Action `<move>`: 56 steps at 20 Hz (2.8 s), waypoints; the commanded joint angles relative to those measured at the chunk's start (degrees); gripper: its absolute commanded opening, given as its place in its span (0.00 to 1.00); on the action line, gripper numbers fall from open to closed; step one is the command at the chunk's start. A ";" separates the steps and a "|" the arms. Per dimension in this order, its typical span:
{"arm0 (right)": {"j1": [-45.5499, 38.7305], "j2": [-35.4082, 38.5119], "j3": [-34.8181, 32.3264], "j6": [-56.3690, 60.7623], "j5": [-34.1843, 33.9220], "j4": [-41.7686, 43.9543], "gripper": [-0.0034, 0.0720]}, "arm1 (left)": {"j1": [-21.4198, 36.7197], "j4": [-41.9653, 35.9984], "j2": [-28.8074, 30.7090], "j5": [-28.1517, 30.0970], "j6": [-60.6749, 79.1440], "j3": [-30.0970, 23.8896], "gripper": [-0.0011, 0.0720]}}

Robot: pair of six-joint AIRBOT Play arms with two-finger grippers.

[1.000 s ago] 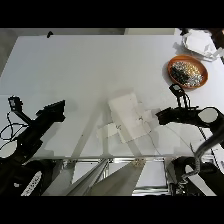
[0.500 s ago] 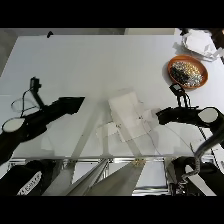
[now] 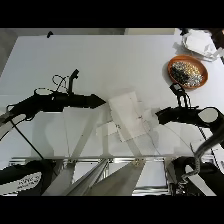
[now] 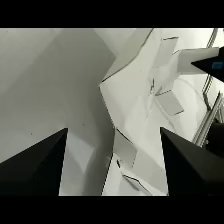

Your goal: Fold the box and place the chain.

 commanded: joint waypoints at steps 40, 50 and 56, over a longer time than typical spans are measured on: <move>0.07 0.04 -0.04 0.00 -0.52 0.00 0.06 | -13.94 6.88 -13.97 -1.03 5.95 13.94 0.39; 0.07 0.04 -0.04 -0.02 -0.52 -0.04 0.06 | -13.92 14.34 -15.76 -2.60 12.48 16.61 0.02; 0.07 0.68 1.18 0.04 3.28 2.62 0.22 | -13.99 15.63 -9.86 -2.51 20.48 16.61 0.02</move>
